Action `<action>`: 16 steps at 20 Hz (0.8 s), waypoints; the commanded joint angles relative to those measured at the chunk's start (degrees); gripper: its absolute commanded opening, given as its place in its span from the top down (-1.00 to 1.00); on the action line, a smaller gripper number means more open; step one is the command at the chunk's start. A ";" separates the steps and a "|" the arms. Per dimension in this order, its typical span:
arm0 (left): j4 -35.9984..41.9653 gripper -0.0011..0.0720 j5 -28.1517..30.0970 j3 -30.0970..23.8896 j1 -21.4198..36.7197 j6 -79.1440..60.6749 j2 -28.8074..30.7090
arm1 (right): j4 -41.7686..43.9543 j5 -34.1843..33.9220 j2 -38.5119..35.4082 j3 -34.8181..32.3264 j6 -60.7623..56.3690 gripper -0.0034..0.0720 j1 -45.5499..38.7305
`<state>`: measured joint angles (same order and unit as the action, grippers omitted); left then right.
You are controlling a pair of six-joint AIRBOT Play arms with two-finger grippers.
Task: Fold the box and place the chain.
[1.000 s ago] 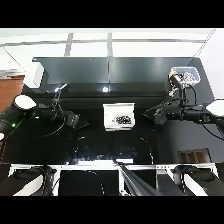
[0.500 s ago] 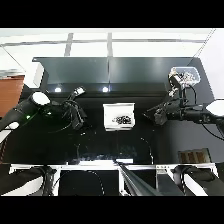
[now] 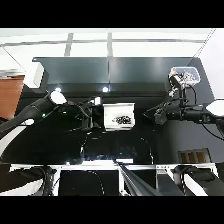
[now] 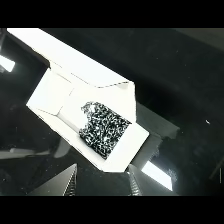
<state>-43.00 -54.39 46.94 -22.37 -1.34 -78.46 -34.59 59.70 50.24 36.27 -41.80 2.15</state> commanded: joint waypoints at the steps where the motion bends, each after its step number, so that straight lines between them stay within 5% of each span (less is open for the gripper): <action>1: 2.14 -0.99 -0.04 0.87 -1.36 -0.39 -2.67 | 0.02 -0.46 -0.02 0.02 0.00 -0.09 0.00; 16: 8.59 -0.98 1.92 0.79 -0.96 -2.01 -4.31 | 0.04 -0.68 -0.02 0.02 -0.04 -0.08 0.00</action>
<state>-36.77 -52.90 47.68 -23.29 -0.95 -82.70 -34.57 59.27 50.24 36.27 -41.82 2.15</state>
